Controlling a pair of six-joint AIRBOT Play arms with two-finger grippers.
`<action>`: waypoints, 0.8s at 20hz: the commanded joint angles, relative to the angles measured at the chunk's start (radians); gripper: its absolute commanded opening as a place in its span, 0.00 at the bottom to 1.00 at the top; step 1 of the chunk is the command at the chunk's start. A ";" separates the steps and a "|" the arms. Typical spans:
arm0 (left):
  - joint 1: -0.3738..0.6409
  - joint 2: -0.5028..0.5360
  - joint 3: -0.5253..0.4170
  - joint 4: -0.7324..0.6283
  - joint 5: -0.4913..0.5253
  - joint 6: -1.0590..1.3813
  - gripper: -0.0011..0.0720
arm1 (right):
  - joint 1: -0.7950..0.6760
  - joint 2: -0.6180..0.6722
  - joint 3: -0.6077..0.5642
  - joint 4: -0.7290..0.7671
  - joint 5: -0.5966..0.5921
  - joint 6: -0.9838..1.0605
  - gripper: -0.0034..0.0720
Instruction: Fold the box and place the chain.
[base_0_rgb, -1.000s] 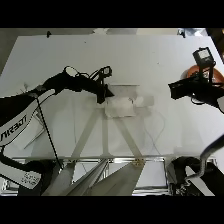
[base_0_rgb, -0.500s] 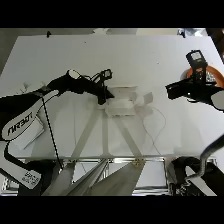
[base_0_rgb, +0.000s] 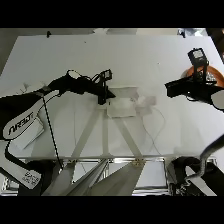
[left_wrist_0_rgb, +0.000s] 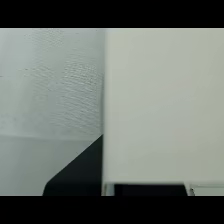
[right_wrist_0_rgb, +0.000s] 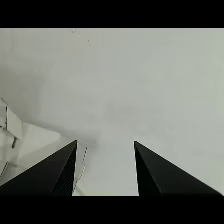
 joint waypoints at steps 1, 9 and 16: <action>-0.001 -0.011 0.000 0.051 -0.031 0.005 0.02 | 0.000 0.000 0.001 0.008 -0.006 0.000 0.57; 0.000 -0.018 0.000 0.060 -0.026 0.004 0.02 | 0.000 -0.001 0.001 0.008 -0.006 0.000 0.57; 0.000 -0.018 0.000 0.060 -0.027 0.003 0.03 | 0.001 0.000 0.001 0.013 -0.002 -0.033 0.57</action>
